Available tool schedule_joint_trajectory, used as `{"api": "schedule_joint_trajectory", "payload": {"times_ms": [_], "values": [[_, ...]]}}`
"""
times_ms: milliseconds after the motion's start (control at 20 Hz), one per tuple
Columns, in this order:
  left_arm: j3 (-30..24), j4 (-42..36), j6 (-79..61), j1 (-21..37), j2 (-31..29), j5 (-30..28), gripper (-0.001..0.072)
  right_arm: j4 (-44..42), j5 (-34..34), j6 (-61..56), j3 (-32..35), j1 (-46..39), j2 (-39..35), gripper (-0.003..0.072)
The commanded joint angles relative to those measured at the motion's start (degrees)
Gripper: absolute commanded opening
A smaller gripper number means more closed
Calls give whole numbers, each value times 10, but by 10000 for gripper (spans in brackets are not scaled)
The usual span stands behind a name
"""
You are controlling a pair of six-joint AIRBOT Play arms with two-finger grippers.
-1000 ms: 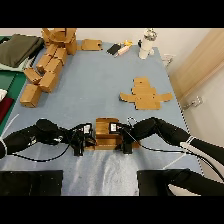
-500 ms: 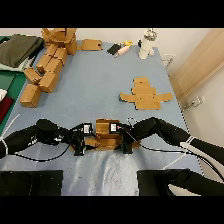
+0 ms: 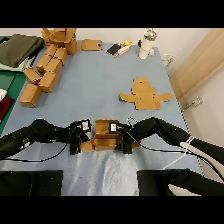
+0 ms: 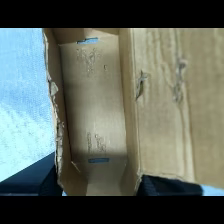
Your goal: Fold the box.
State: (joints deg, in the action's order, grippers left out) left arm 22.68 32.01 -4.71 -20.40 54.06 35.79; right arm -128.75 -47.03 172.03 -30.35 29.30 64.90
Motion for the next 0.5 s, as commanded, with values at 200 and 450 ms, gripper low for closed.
{"api": "schedule_joint_trajectory", "payload": {"times_ms": [200,450], "values": [[1,433,887,32,-235,78,11,0,0,0,0,0,0,520],[-24,373,1008,108,-251,228,9,0,0,0,0,0,0,520]]}}
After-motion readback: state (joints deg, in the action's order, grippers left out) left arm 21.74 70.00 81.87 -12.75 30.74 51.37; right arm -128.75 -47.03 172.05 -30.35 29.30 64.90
